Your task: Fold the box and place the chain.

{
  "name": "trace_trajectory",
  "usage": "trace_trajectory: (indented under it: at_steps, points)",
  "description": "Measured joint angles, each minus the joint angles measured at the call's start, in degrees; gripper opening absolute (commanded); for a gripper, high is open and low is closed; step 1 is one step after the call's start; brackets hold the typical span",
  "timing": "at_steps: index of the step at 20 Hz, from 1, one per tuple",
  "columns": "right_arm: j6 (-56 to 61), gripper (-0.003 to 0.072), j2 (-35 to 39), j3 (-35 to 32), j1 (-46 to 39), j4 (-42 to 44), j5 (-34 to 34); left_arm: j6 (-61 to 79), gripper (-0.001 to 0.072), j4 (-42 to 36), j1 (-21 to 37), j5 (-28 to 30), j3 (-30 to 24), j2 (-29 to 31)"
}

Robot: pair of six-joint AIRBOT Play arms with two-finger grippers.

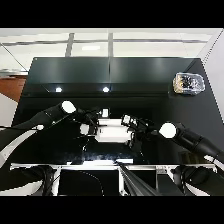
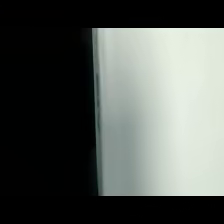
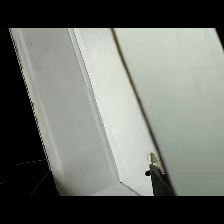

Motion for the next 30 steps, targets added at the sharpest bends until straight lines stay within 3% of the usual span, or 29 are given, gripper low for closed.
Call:
trace_trajectory:
  at_steps: [12,18,22,30]
  points:
    - [7.28,0.0703,6.01,0.90,-0.02,-11.87,-2.82,0.00,0.0027,-0.44,0.00,-0.20,-0.02,-0.04]
    - [7.78,0.0704,5.99,0.92,0.11,-13.57,-4.48,0.00,0.0027,-0.46,0.00,-0.22,0.00,-0.04]
    - [1.36,0.0703,3.65,0.94,-0.09,-13.25,-5.88,-0.09,0.0027,-0.46,0.00,-0.22,-0.02,-0.04]
    - [-16.52,0.0704,0.35,1.05,-1.20,-1.25,-7.32,-1.36,0.0027,-0.44,0.00,-0.24,-0.02,-0.04]
